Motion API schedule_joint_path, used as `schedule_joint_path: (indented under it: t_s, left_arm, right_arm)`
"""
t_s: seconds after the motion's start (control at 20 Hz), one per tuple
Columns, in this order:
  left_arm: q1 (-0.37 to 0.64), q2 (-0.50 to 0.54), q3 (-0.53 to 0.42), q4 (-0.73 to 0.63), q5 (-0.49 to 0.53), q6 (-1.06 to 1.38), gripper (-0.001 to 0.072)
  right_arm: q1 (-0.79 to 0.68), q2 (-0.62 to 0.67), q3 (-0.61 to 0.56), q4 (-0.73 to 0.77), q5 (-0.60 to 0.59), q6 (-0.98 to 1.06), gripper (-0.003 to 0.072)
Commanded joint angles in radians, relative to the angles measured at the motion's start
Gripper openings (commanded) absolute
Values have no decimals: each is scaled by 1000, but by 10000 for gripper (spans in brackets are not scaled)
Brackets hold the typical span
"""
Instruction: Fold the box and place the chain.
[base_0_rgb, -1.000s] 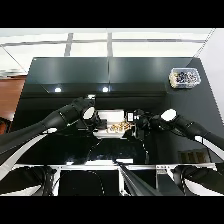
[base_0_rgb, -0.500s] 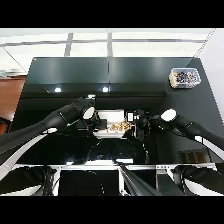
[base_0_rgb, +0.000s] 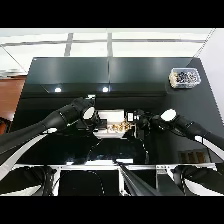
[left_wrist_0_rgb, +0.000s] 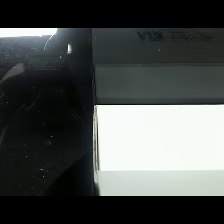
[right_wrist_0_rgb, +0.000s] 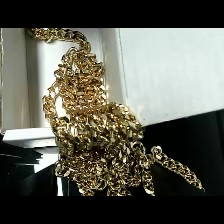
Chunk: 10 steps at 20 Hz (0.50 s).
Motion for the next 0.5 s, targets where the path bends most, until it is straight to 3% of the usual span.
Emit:
schedule_joint_path:
  t_s: [0.0, 0.3, 0.35, 0.45]
  left_arm:
    - [0, 1, 1, 0, 0, 0, 28]
    - [0, 0, 1, 0, -3, 0, 28]
    - [0, 0, 1, 0, -3, 0, 28]
    - [0, 0, 1, 0, -3, 0, 28]
  right_arm:
    - [1, -1, 2, -12, 6, 3, 705]
    - [1, -4, 5, -48, -2, 48, 705]
    - [1, -5, 5, -76, -2, 74, 669]
    - [1, -5, 5, -102, -2, 102, 397]
